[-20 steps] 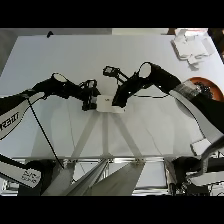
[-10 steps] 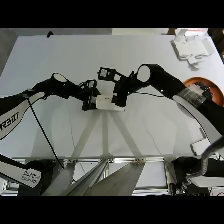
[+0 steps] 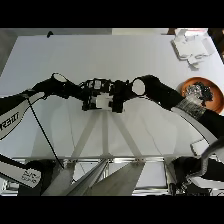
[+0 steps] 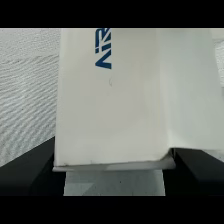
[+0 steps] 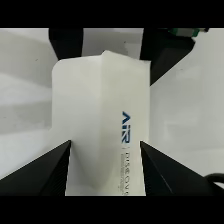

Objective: Fold the box and place the chain.

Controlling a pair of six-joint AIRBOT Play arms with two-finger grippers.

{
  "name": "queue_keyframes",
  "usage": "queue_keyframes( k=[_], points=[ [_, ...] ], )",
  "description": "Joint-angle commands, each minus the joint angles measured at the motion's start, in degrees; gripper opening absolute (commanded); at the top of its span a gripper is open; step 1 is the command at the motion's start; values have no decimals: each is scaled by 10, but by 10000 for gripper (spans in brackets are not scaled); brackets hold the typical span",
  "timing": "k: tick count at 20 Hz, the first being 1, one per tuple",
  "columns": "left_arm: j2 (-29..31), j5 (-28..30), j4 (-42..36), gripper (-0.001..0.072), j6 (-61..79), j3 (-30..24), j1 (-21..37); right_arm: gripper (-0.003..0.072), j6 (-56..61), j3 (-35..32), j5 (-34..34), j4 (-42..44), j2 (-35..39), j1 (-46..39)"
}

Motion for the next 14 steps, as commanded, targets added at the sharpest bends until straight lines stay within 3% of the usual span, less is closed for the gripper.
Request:
queue_keyframes(
  k=[1,3,10,12,14],
  points=[
    [0,0,0,318,0,0,0,456,14,-3,-36,-28,4,4],
    [0,0,0,318,0,0,0,397,20,-3,-37,-47,4,4],
    [0,0,0,318,0,0,0,392,20,-3,-54,-47,4,4],
    [0,0,0,318,0,0,0,313,20,-4,-53,-47,4,4],
    [0,0,0,318,0,0,0,294,34,-7,-56,-46,4,4]
  ],
)
